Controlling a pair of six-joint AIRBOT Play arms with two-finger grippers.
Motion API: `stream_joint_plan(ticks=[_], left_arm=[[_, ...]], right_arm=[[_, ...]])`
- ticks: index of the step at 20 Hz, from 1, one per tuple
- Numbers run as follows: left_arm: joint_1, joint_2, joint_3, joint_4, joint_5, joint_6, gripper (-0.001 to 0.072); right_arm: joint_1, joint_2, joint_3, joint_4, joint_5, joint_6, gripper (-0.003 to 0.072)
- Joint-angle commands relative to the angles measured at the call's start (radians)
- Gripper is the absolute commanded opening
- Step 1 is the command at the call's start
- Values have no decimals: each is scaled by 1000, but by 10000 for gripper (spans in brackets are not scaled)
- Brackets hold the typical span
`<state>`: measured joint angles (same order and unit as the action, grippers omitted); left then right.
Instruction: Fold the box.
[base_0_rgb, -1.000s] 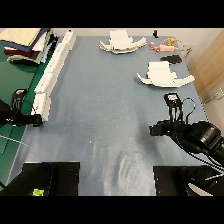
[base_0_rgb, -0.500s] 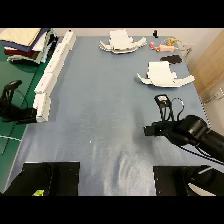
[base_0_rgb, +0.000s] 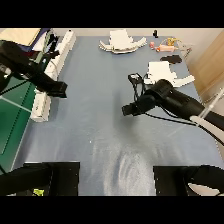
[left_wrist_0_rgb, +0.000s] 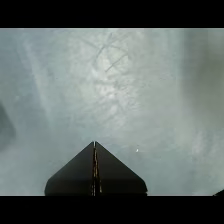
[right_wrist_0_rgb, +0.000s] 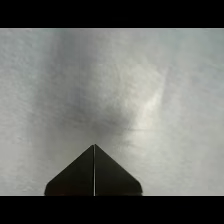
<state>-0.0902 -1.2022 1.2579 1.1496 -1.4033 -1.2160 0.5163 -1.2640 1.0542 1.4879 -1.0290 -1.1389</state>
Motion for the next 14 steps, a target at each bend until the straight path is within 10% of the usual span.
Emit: stream_joint_plan(ticks=[1,14], left_arm=[[-105,-136,73,-57,56,-11,12],[-118,-220,75,-73,88,-11,13]], right_arm=[[0,-127,166,55,-90,-26,0],[1,-156,221,91,-98,-28,0]])
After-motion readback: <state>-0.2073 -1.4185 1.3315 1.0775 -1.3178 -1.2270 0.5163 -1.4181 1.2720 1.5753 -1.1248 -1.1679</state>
